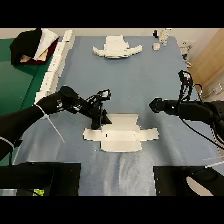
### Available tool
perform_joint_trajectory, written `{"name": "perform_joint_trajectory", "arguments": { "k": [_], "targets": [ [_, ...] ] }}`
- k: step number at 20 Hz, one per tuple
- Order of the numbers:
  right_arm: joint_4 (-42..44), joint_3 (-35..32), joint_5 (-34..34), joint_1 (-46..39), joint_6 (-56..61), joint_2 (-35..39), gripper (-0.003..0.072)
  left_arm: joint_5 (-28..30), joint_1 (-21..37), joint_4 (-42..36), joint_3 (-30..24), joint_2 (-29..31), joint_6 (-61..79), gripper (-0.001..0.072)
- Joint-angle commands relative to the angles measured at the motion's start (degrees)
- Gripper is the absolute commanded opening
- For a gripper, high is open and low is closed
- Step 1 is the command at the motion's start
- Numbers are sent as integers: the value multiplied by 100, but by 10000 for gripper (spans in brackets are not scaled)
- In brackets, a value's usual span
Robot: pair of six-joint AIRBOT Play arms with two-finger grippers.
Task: Fold the box.
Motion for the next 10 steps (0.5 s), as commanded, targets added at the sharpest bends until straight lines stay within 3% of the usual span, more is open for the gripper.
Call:
{"name": "perform_joint_trajectory", "arguments": {
  "k": [1, 7, 10],
  "targets": [
    [0, -2, -2, 0, 0, 0, 526, 221, -42, -81, -181, 107, 262, 8],
    [-4, -2, 2, 0, -2, 0, 526, 894, -310, -238, -754, 994, 481, 8],
    [-4, -2, 2, 0, -2, 0, 526, 1036, -391, -315, -1058, 1097, 496, 8]
  ]
}}
